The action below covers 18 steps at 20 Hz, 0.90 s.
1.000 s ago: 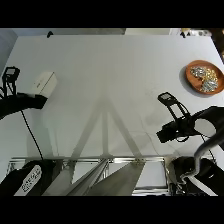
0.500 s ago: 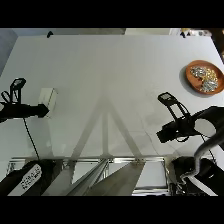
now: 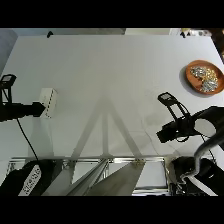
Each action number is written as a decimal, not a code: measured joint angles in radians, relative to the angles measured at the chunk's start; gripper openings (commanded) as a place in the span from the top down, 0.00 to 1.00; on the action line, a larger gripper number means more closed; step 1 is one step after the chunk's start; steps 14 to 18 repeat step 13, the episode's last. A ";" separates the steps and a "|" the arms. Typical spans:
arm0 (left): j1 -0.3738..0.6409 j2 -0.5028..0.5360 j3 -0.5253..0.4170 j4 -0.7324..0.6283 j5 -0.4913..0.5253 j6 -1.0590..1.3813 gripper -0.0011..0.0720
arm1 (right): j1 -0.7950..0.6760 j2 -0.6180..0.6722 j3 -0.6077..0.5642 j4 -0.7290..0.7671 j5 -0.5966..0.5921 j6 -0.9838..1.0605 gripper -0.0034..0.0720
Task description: Fold the box and place the chain.
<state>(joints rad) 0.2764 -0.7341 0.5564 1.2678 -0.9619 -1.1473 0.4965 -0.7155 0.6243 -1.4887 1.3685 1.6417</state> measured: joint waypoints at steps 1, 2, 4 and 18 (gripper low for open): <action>-0.016 0.043 0.000 0.000 -0.008 -0.001 0.03 | 0.000 0.000 0.000 0.000 0.000 0.000 0.93; -0.032 0.089 0.000 0.002 -0.020 -0.002 0.03 | 0.000 0.000 0.000 0.000 0.000 0.000 0.93; -0.059 0.167 0.000 0.004 -0.047 -0.004 0.03 | 0.000 0.000 0.000 0.000 0.000 0.000 0.93; -0.137 0.285 0.000 0.008 -0.103 -0.005 0.03 | 0.000 0.000 0.000 0.000 0.000 0.000 0.93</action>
